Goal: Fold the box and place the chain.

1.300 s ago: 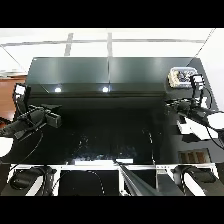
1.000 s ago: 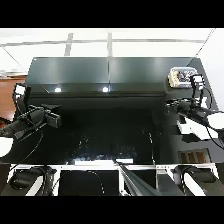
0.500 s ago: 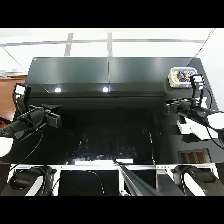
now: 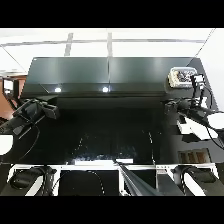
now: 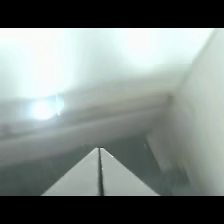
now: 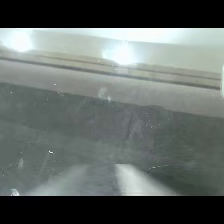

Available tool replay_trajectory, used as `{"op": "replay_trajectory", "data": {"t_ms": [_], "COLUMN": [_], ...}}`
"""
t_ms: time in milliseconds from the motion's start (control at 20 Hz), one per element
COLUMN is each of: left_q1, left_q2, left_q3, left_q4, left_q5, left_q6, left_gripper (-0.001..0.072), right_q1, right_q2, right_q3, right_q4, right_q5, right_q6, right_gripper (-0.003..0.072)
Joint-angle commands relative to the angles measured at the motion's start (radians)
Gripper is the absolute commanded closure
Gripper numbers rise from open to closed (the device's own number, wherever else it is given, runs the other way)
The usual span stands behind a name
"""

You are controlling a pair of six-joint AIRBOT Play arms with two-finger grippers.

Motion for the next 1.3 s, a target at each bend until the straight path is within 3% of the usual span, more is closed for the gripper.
{"op": "replay_trajectory", "data": {"t_ms": [0,50,150,300,350,550,750,900,1150,1200,1250], "left_q1": [-0.001,0.0,0.0,0.014,0.026,0.052,0.052,0.052,0.052,0.052,0.052], "left_q2": [-0.049,-0.079,-0.149,-0.276,-0.325,-0.492,-0.541,-0.542,-0.542,-0.542,-0.542], "left_q3": [0.0,0.0,0.013,0.097,0.138,0.263,0.277,0.277,0.277,0.277,0.277], "left_q4": [-0.052,-0.076,-0.08,-0.019,0.026,0.314,0.331,0.292,0.279,0.272,0.253], "left_q5": [0.161,0.161,0.097,-0.103,-0.176,-0.359,-0.369,-0.369,-0.366,-0.366,-0.366], "left_q6": [-0.004,-0.006,-0.005,-0.018,-0.075,-0.426,-0.448,-0.45,-0.45,-0.45,-0.45], "left_gripper": [0.0282,0.0,0.0,0.0,0.0,0.0,0.0,0.0001,0.0001,0.0001,0.0002], "right_q1": [-0.001,-0.001,-0.031,-0.227,-0.318,-0.691,-0.941,-0.986,-0.99,-0.99,-0.99], "right_q2": [-0.001,-0.001,-0.007,-0.088,-0.128,-0.296,-0.579,-0.785,-0.934,-0.944,-0.946], "right_q3": [-0.002,-0.001,0.035,0.213,0.279,0.418,0.672,0.859,0.884,0.883,0.883], "right_q4": [0.002,-0.005,-0.149,-0.586,-0.666,-0.621,-0.43,-0.361,-0.364,-0.388,-0.416], "right_q5": [0.014,0.0,-0.024,0.105,0.148,0.205,0.455,0.607,0.682,0.694,0.685], "right_q6": [0.005,0.034,0.201,0.475,0.517,0.536,0.382,0.188,-0.103,-0.147,-0.159], "right_gripper": [-0.0023,-0.0023,-0.0021,-0.0021,-0.0021,-0.002,-0.002,-0.002,-0.002,0.004,0.0214]}}
